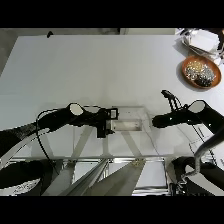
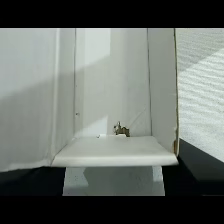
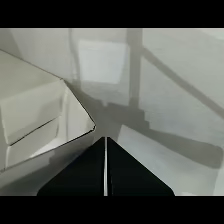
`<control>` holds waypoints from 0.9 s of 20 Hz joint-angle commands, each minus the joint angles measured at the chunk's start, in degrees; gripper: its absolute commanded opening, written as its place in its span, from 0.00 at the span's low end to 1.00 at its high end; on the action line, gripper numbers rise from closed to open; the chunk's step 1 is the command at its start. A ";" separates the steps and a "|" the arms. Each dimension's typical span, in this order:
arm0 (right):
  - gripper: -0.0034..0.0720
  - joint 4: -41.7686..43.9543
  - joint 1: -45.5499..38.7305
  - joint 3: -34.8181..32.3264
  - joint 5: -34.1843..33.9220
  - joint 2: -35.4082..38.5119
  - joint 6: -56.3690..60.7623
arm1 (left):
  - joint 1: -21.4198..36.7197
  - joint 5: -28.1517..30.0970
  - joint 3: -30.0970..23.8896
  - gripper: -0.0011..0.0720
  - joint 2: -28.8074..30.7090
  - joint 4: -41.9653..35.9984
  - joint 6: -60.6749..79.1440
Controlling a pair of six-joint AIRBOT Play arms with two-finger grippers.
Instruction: Fold the box and place the chain.
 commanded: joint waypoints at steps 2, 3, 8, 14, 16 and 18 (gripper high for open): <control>0.13 3.06 3.02 0.02 -0.26 1.62 -0.44 | 0.00 0.02 0.00 0.45 0.00 0.00 0.00; 0.13 3.45 3.67 0.09 -0.59 2.45 -0.44 | 0.00 0.00 0.00 0.45 0.00 0.00 0.00; 0.31 3.72 4.13 1.79 1.09 3.82 0.24 | 0.00 0.02 0.00 0.45 0.02 0.00 0.00; 0.31 3.67 4.61 2.19 3.48 5.55 1.33 | 0.00 0.02 0.00 0.45 0.00 0.00 0.00; 0.39 3.76 6.45 2.19 3.48 5.55 1.77 | 0.00 0.02 0.00 0.45 0.02 0.00 0.00; 0.41 3.91 8.39 2.21 3.37 5.55 3.48 | 0.00 0.02 0.00 0.45 0.00 0.00 0.00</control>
